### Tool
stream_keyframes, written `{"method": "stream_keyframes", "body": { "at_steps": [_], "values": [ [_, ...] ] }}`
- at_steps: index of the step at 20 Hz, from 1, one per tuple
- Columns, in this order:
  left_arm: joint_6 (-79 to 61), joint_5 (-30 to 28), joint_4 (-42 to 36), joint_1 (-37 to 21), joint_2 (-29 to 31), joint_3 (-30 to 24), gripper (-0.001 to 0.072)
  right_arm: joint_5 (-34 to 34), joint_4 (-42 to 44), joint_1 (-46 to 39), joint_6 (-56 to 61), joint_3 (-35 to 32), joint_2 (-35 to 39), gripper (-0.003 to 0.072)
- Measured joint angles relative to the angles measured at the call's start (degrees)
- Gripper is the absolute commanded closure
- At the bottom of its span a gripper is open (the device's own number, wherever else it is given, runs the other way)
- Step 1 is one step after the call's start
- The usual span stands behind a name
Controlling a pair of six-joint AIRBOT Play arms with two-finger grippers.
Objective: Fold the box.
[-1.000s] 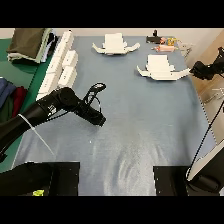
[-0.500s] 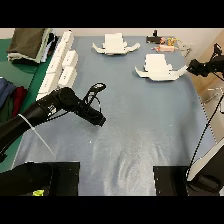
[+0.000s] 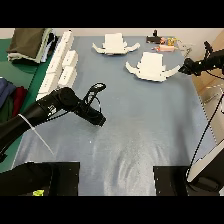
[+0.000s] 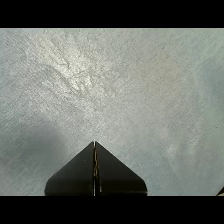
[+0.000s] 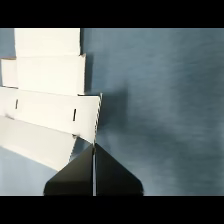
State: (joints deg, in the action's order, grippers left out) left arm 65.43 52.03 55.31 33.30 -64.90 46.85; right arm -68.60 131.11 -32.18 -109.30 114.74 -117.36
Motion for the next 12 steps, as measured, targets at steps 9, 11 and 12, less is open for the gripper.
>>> {"method": "stream_keyframes", "body": {
  "at_steps": [9,11,12],
  "values": [
    [0.0,0.0,0.0,0.0,0.0,0.0,0.0695,-5.4,0.0,5.3,3.0,-27.0,22.5,0.0689],
    [0.0,0.0,0.0,0.0,0.0,0.0,0.0695,-5.5,-0.2,6.7,3.6,-36.5,29.0,0.0689],
    [0.0,0.0,0.0,0.0,0.0,0.0,0.0695,-5.5,-0.3,7.4,3.8,-41.4,32.3,0.0689]
  ]
}}
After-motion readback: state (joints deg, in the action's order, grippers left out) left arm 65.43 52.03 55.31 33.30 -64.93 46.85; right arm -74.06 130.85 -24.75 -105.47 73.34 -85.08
